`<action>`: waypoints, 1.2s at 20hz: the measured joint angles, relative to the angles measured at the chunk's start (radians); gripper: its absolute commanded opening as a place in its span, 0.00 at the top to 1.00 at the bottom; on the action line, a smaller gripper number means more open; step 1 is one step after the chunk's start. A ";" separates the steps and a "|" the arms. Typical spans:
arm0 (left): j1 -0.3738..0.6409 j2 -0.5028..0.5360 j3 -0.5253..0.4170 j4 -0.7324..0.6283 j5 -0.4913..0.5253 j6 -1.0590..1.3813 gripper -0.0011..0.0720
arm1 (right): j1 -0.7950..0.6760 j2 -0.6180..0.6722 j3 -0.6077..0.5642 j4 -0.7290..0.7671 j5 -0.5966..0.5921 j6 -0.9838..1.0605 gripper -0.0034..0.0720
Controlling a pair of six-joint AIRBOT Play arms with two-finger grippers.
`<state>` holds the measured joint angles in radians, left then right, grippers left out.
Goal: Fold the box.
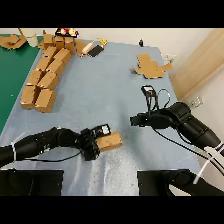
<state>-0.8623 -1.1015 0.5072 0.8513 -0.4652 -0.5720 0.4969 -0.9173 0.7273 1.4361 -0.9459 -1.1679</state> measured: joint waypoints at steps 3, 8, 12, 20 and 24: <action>0.085 0.046 0.006 0.016 -0.052 -0.104 0.46 | 0.000 0.002 0.000 -0.126 0.010 0.167 0.95; 0.308 0.172 0.010 0.127 -0.190 -0.352 0.46 | 0.000 0.003 0.000 -0.230 0.019 0.271 0.95; 0.515 0.259 0.010 0.296 -0.348 -0.559 0.46 | 0.000 0.003 0.000 -0.262 0.022 0.294 0.95; 0.813 0.358 0.010 0.536 -0.680 -0.749 0.46 | 0.000 0.001 0.000 -0.289 0.074 0.309 0.95; 0.907 0.379 0.014 0.624 -0.754 -0.777 0.46 | 0.000 0.000 0.000 -0.292 0.084 0.313 0.95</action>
<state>0.0448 -0.7227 0.5213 1.4754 -1.2190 -1.3495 0.4965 -0.9169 0.7273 1.1442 -0.8619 -0.8547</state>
